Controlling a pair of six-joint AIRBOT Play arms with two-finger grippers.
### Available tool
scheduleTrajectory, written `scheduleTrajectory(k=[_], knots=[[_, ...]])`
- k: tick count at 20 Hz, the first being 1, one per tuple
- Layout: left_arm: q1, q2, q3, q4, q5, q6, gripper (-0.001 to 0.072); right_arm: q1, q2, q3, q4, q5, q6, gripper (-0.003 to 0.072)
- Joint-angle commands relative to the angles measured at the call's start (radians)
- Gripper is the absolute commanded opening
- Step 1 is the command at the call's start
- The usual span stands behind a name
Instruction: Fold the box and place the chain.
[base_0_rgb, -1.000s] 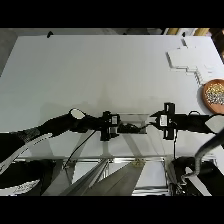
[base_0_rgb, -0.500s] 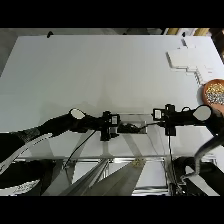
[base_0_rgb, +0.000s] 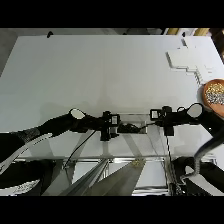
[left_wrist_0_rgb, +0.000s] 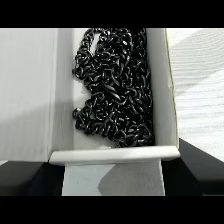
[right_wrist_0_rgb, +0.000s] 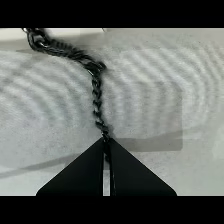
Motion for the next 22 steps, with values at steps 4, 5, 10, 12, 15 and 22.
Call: scheduleTrajectory(k=[4,5,10,12,15,22], knots=[[0.000,0.001,0.000,0.000,0.000,0.000,0.0204,0.018,0.145,-0.001,-0.016,0.023,0.016,0.0017],[0.000,0.001,0.000,0.000,0.000,0.000,0.0204,0.025,0.196,-0.001,-0.002,0.047,0.019,0.0017],[0.000,0.001,0.000,0.000,0.000,0.000,0.0204,0.101,0.389,-0.001,0.213,0.129,0.217,0.0018],[0.000,0.001,0.000,0.000,0.000,0.000,0.0204,0.153,0.417,-0.001,0.300,0.141,0.294,0.0018],[0.000,0.001,0.000,0.000,0.000,0.000,0.0204,0.245,0.420,-0.001,0.422,0.132,0.328,0.0018],[0.000,0.001,0.000,0.000,0.000,0.000,0.0204,0.466,0.416,-0.001,0.593,-0.145,0.330,0.0018]])
